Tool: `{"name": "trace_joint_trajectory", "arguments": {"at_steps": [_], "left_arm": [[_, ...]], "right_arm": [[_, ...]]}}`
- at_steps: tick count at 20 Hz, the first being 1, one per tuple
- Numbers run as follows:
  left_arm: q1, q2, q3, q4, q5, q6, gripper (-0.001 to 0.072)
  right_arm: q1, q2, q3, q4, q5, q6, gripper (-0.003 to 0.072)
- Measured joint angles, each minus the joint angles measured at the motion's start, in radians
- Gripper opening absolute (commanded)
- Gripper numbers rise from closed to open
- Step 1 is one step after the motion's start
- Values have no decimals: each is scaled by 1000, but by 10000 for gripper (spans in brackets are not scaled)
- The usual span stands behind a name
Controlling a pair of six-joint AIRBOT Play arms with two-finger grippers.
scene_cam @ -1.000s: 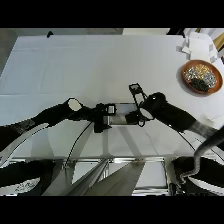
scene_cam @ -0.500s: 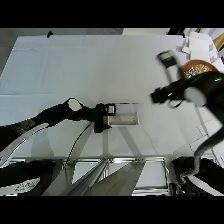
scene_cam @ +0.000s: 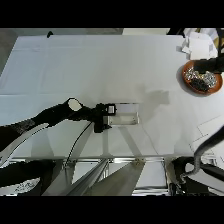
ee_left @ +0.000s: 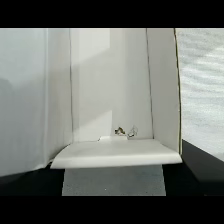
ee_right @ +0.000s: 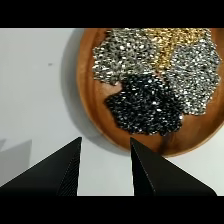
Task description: Fold the box and place the chain.
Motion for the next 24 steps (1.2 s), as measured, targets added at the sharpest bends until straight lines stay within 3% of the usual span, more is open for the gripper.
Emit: {"name": "trace_joint_trajectory", "arguments": {"at_steps": [7,15,19,21,24], "left_arm": [[0,0,0,0,0,0,135],[0,0,0,0,0,0,135],[0,0,0,0,0,0,135],[0,0,0,0,0,0,135],[0,0,0,0,0,0,135]], "right_arm": [[-149,-298,123,33,30,-51,338],[-172,-414,138,54,16,-74,333],[-173,-442,139,55,20,-77,225],[-173,-452,140,50,26,-77,36],[-173,-451,140,50,26,-77,18]]}}
